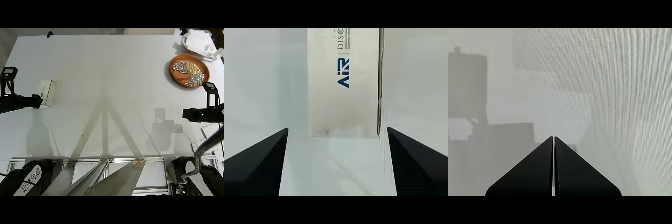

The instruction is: Fold the box and place the chain.

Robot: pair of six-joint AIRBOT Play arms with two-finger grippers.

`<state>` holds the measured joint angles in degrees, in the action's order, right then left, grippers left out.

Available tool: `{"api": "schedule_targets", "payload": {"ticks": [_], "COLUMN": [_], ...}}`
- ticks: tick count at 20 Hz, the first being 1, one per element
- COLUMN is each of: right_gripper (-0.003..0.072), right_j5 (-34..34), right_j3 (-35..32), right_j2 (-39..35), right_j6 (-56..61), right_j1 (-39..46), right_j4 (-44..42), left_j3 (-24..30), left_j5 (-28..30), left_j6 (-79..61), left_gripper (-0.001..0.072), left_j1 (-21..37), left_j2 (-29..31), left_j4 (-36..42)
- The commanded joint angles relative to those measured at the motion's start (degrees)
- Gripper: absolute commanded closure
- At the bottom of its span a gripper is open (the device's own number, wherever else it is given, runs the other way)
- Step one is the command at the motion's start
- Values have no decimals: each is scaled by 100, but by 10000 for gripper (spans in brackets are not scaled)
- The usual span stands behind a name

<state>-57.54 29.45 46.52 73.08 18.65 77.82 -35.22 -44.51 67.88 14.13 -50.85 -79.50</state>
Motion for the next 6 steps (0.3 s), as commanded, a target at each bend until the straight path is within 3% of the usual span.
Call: {"api": "schedule_targets", "payload": {"ticks": [1, 6], "right_gripper": [666, 666], "right_j5": [2, 2], "right_j3": [4, 4], "right_j2": [4, 4], "right_j6": [0, 0], "right_j1": [4, 4], "right_j4": [0, 0], "left_j3": [-2, 0], "left_j5": [-129, -138], "left_j6": [-122, -120], "left_gripper": [10, 10], "left_j1": [4, 4], "left_j2": [535, 505], "left_j4": [-4, 17]}}
